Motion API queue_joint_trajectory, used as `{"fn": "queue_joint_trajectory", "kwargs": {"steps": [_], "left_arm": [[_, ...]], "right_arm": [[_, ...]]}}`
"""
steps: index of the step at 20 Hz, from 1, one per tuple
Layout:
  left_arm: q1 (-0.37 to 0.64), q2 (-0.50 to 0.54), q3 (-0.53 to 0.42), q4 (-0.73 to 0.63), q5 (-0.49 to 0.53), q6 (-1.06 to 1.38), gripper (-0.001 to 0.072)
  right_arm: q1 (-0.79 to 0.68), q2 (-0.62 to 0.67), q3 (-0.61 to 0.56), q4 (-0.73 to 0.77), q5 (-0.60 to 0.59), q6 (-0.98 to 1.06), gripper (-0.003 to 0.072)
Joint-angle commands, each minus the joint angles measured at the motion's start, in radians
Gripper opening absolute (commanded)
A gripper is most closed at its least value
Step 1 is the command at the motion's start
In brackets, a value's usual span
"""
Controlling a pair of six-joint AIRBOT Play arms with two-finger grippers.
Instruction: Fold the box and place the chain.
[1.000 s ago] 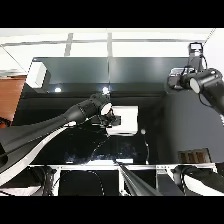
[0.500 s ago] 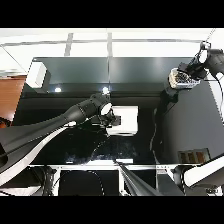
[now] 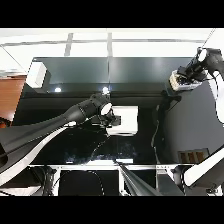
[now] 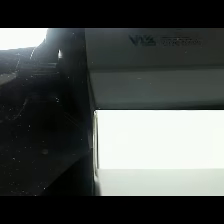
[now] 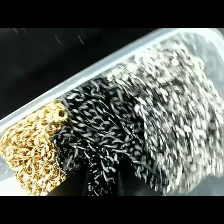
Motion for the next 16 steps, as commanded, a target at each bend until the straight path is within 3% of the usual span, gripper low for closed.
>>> {"fn": "queue_joint_trajectory", "kwargs": {"steps": [1,10,16], "left_arm": [[0.0,0.0,0.0,0.0,-0.001,0.0,0.003],[0.001,0.0,0.0,0.0,0.001,0.0,0.003],[0.001,0.0,0.0,0.0,0.002,0.0,0.003]], "right_arm": [[-0.005,0.079,0.007,0.008,0.064,-0.098,0.0021],[-0.005,0.504,0.007,0.053,0.011,-0.214,0.002],[0.013,0.782,0.007,0.253,0.006,-0.27,0.0019]]}}
